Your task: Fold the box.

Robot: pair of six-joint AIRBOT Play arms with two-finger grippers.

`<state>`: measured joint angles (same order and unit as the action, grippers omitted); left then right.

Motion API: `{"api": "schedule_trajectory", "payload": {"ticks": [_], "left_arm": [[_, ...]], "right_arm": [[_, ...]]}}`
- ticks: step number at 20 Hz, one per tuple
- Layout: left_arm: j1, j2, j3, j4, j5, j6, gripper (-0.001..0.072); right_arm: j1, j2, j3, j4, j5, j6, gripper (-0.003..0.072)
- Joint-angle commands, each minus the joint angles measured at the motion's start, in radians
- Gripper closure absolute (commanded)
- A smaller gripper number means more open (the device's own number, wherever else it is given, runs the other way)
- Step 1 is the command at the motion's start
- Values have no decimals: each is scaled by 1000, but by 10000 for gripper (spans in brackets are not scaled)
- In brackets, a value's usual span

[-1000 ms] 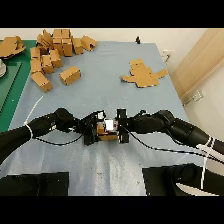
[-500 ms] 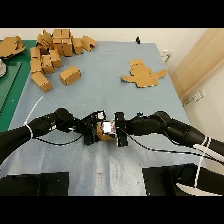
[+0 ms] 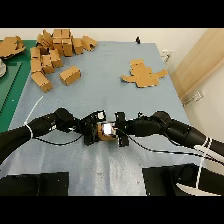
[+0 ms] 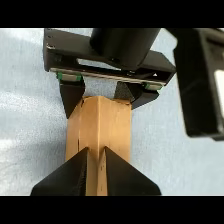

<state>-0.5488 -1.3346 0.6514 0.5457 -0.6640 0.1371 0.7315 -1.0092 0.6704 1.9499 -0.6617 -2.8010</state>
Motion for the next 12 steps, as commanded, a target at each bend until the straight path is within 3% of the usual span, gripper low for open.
{"api": "schedule_trajectory", "payload": {"ticks": [1, 12], "left_arm": [[0, 0, 0, 0, 0, 0, 190], [0, 0, 0, 0, 0, 0, 190]], "right_arm": [[0, 15, 1, -20, 2, 3, 532], [0, 15, 2, -20, 29, 11, 541]]}}
